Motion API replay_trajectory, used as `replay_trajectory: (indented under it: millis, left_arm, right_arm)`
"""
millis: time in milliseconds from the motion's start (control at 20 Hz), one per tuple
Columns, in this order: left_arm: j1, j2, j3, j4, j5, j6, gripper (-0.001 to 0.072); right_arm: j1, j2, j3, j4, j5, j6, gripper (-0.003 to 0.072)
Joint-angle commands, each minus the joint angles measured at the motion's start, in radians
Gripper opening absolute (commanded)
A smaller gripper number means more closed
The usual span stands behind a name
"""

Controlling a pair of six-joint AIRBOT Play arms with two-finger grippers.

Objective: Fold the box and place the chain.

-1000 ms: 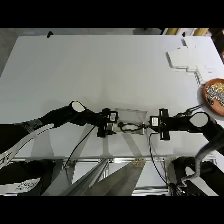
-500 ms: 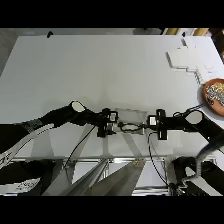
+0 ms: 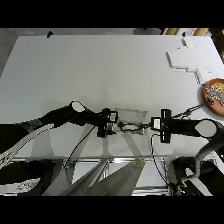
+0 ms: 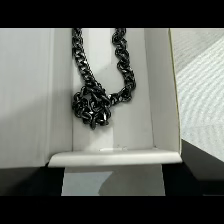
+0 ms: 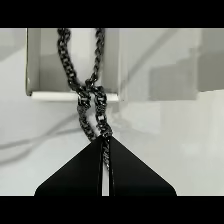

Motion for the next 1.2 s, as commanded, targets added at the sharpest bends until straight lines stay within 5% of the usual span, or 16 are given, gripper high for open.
replay_trajectory:
  millis: [0,200,500,650,750,800,1150]
  left_arm:
    - [0.000,0.001,0.001,0.000,0.000,0.000,0.0402]
    - [0.000,0.001,0.001,0.000,0.000,0.000,0.0402]
    - [0.000,0.001,0.001,0.000,0.000,0.000,0.0402]
    - [0.000,0.001,0.001,0.000,0.000,0.000,0.0402]
    - [0.000,0.001,0.001,0.000,0.000,0.000,0.0402]
    - [0.000,0.001,0.001,0.000,0.000,0.000,0.0402]
    - [0.000,0.001,0.001,0.000,0.000,0.000,0.0402]
  right_arm:
    - [0.005,0.170,-0.001,0.171,0.104,0.087,0.0016]
    - [0.090,0.142,-0.002,0.501,0.070,0.090,0.0016]
    - [0.426,-0.095,-0.002,0.566,-0.343,0.090,0.0016]
    - [0.480,-0.196,-0.001,0.600,-0.461,0.091,0.0020]
    - [0.480,-0.201,0.000,0.595,-0.507,0.113,0.0222]
    - [0.472,-0.189,0.004,0.587,-0.509,0.112,0.0270]
    - [0.163,0.051,0.050,0.190,-0.138,0.115,0.0222]
